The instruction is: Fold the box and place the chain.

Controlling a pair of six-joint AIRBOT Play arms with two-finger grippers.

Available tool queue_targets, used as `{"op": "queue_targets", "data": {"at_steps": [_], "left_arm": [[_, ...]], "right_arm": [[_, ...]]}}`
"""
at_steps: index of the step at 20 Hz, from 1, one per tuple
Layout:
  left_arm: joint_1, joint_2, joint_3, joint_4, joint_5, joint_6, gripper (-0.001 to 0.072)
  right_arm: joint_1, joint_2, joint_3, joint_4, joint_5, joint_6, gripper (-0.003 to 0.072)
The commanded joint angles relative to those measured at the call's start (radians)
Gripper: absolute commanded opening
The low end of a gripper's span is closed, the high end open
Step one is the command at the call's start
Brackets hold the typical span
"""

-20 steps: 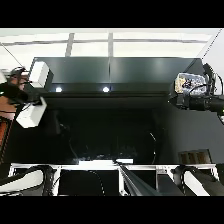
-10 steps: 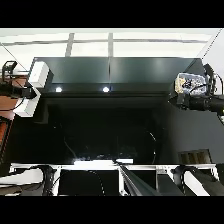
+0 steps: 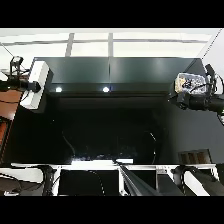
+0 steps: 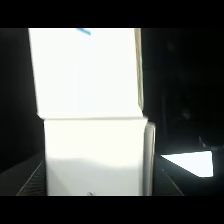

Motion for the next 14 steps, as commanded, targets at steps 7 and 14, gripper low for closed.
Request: {"op": "queue_targets", "data": {"at_steps": [7, 14], "left_arm": [[-0.023, -0.008, 0.414, 0.003, -0.557, -0.146, 0.0687], [-0.152, 0.236, 0.336, -0.114, -0.591, -0.349, 0.0024]], "right_arm": [[-0.026, 0.001, 0.097, -0.029, 0.11, -0.007, 0.0012], [0.007, 0.181, 0.113, -0.191, -0.064, -0.208, 0.0011]]}}
